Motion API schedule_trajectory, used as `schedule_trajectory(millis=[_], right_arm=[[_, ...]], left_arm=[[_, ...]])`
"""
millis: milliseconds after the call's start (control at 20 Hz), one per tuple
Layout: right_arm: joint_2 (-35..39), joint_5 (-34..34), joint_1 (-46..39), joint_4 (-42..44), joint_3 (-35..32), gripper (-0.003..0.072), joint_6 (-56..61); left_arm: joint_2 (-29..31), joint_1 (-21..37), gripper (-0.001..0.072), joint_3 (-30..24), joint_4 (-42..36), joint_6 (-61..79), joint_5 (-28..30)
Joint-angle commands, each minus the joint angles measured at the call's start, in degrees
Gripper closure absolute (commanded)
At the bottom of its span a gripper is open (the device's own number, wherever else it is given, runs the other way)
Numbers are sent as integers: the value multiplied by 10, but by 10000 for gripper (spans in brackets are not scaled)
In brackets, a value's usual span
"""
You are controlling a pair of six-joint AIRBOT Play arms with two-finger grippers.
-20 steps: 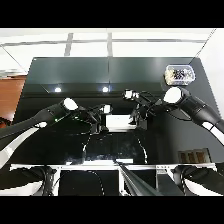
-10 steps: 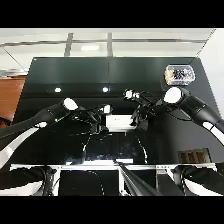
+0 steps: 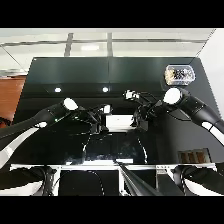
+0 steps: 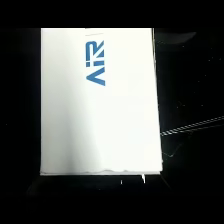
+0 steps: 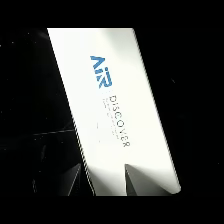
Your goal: Fold the box and place the chain.
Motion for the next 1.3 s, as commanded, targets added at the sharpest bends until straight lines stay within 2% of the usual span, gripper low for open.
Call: schedule_trajectory(millis=[0, 250, 300, 350, 400, 450, 600, 700, 800, 1250], right_arm=[[3, 16, 0, 15, 4, 353, 9], [47, 80, -48, 20, 33, 354, 149], [50, 123, -69, 30, 30, 463, 194], [50, 175, -86, 69, 13, 673, 204], [50, 194, -95, 117, -13, 671, 197], [50, 177, -97, 169, -46, 672, 193], [49, 54, -96, 319, -118, 671, 172], [48, -31, -89, 380, -138, 671, 173], [37, -54, -76, 386, -138, 671, 169], [-28, -46, -68, 366, -138, 671, 167]], left_arm=[[0, 0, 309, 0, 0, -3, -2], [0, 0, 309, 0, 0, -3, -2], [0, 0, 308, 0, 0, -3, -2], [0, 0, 309, 0, 0, -3, -2], [0, 0, 309, 0, 0, -3, -2], [0, 0, 309, 0, 0, -3, -2], [0, 0, 309, 0, 0, -3, -2], [0, 0, 309, 0, 0, -3, -2], [0, 0, 309, 0, 0, -3, -2], [0, 0, 309, 0, 0, -3, 0]])
